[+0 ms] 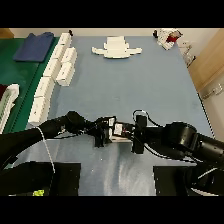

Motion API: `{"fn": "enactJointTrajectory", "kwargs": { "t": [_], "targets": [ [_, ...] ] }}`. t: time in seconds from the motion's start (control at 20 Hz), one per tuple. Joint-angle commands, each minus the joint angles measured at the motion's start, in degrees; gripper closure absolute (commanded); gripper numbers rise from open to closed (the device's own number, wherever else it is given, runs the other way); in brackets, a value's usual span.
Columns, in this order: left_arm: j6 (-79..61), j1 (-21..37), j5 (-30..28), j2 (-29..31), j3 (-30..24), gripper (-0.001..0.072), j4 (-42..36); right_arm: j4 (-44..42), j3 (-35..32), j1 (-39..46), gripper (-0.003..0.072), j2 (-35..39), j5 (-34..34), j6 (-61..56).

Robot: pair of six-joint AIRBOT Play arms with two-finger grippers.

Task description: Fold the box.

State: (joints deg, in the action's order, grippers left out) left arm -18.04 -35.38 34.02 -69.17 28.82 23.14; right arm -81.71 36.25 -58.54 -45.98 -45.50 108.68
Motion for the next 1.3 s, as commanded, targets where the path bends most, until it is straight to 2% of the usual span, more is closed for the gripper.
{"fn": "enactJointTrajectory", "kwargs": {
  "t": [0.0, 0.1, 0.25, 0.35, 1.05, 1.25],
  "targets": [
    [0.02, 0.04, 0.0, 0.02, 0.04, 0.0248, 0.02, -2.97, -2.47, 1.77, 0.0683, 3.91, 7.91, -18.49],
    [0.04, 0.04, 0.0, 0.02, 0.04, 0.0248, 0.02, -6.8, -7.69, 3.04, 0.0684, 6.16, 19.91, -29.51],
    [0.04, 0.04, 0.0, 0.02, 0.04, 0.0248, 0.04, -11.28, -17.0, 3.91, 0.0685, 7.96, 34.07, -43.93],
    [0.02, 0.04, 0.0, 0.02, 0.04, 0.0248, 0.02, -13.77, -21.38, 3.74, 0.0685, 7.45, 40.52, -45.66],
    [0.02, 0.04, 0.0, 0.02, 0.04, 0.0248, 0.04, -13.29, -22.91, 3.76, 0.0685, -0.48, 41.09, -45.64],
    [0.04, 0.04, 0.0, 0.02, 0.04, 0.0248, 0.04, -13.25, -22.91, 3.76, 0.0685, -0.63, 41.03, -45.62]
  ]
}}
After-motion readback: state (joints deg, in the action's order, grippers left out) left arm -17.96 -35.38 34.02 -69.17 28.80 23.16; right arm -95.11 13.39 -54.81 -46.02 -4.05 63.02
